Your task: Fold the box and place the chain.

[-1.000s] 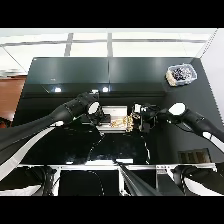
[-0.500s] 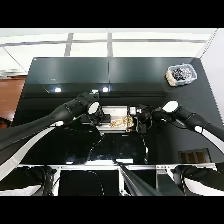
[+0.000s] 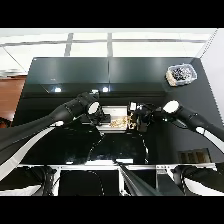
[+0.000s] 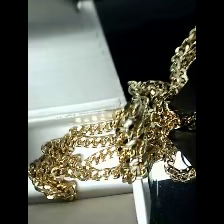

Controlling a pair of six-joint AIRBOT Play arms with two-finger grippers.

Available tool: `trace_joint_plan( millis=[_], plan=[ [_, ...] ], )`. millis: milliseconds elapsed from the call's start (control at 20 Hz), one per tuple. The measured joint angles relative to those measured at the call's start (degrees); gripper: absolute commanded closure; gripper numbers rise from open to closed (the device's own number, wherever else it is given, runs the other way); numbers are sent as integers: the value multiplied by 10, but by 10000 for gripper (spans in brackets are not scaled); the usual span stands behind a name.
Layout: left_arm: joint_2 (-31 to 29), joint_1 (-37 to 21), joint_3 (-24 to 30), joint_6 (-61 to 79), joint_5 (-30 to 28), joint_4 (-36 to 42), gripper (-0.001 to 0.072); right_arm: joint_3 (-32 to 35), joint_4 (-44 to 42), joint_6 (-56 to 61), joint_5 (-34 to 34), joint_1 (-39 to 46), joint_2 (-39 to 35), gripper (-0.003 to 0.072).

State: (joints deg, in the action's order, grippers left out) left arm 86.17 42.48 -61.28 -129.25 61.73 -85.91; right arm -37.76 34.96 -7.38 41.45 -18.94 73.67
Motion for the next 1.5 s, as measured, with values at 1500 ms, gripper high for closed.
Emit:
trace_joint_plan(
  millis=[1500],
  plan=[
    [0,0,0,0,0,-1,679,-94,-188,427,106,-21,-232,652]
  ],
)
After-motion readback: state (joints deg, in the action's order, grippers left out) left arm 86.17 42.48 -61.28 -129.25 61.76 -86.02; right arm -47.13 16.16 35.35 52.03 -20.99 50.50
